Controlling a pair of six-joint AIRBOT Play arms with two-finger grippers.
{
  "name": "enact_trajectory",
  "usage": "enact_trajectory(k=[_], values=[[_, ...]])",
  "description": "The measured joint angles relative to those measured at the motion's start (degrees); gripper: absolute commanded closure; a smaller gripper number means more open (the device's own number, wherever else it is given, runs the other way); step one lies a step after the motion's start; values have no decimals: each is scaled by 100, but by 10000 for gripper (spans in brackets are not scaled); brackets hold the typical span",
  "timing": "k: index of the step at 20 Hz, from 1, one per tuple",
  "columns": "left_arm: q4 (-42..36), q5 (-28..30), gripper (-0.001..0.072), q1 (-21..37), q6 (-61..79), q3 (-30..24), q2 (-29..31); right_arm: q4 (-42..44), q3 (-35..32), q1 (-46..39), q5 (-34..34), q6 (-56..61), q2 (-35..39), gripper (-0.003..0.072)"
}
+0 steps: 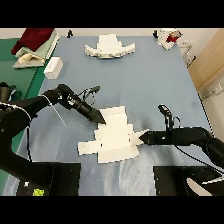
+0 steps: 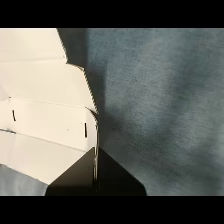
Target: Fold the box.
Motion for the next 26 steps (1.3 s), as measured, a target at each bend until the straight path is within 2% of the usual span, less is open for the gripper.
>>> enact_trajectory(k=[3, 4, 5, 6, 11, 12, 13, 14, 15, 19, 20, 21, 25, 26], values=[[-2, -35, 506, -111, 105, 11, -4, -4, 0, 0, 0, 0, 0, 686], [0, -11, 535, -138, 127, 13, -4, -7, 0, 0, 0, 0, 0, 686], [-2, 28, 631, -166, 142, 15, -7, -7, 0, 0, 0, 0, 0, 686], [-2, 59, 665, -181, 157, 20, -4, -9, 0, 0, 0, 0, 0, 686], [-4, 127, 663, -232, 282, 20, -4, -15, 0, 0, -2, 0, 0, 675], [-4, 136, 664, -238, 297, 20, -4, -20, 0, -2, -2, 0, 0, 611], [-2, 140, 668, -249, 306, 20, -7, -42, 2, 0, 7, 0, 0, 483], [-7, 142, 695, -254, 323, 20, -7, -107, 4, -2, 4, 0, 0, 416], [-4, 149, 696, -260, 367, 26, -7, -214, 24, -2, 2, 0, 0, 416], [-114, 160, 699, -260, 953, 131, 98, -1226, 269, -68, -4, 219, 0, 407], [-188, 164, 699, -269, 1235, 146, 179, -1631, 367, -79, -9, 463, 0, 325], [-236, 190, 700, -299, 1550, 157, 291, -2096, 487, -87, -15, 789, -2, 305], [-358, 533, 700, -562, 2531, 101, 892, -3759, 1047, -111, -46, 2310, -2, 304], [-385, 684, 701, -649, 2721, 37, 1075, -4026, 1178, -111, -57, 2597, -2, 285]])
